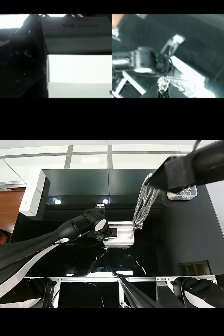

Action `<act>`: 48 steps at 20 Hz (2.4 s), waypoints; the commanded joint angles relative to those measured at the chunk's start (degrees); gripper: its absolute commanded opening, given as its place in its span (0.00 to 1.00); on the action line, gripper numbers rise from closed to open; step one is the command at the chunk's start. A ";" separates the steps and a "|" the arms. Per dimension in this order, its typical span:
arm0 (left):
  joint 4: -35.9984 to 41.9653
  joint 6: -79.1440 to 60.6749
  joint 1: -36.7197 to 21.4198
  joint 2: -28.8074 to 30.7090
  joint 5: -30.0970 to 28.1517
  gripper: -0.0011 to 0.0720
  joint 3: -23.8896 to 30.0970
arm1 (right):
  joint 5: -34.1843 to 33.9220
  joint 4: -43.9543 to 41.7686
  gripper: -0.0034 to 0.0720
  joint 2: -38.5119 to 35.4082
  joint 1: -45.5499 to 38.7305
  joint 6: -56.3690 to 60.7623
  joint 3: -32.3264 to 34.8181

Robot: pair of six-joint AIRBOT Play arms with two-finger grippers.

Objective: Fold the box and place the chain.

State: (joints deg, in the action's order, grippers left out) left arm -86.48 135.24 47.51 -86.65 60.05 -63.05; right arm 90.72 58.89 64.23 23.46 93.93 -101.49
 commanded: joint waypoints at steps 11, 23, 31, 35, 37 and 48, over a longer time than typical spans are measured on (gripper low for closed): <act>0.00 -0.02 -0.04 0.00 -0.02 0.05 -0.02 | -2.60 3.98 0.05 -0.74 4.98 -0.26 17.00; -0.02 -0.02 -0.04 0.00 -0.02 0.05 -0.02 | -20.65 0.15 0.06 -0.72 8.07 0.22 29.86; 0.00 -0.02 -0.04 0.00 -0.02 0.05 -0.02 | -22.16 0.72 0.06 -0.72 8.33 1.62 37.16; 0.00 0.00 -0.04 0.00 -0.09 0.05 -0.02 | -23.32 1.18 0.08 -0.72 9.16 2.23 39.21; 0.04 -0.02 -0.02 0.00 -1.05 0.05 -0.02 | -23.43 3.72 0.45 -0.74 8.92 3.13 39.19; 0.15 -0.31 -0.24 -0.57 0.98 0.05 -0.11 | -20.09 13.79 0.54 -6.01 -0.42 1.62 39.10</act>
State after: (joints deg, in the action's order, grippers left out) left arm -86.46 135.17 47.46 -87.07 59.09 -63.13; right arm 70.17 70.59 59.72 25.47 95.77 -62.41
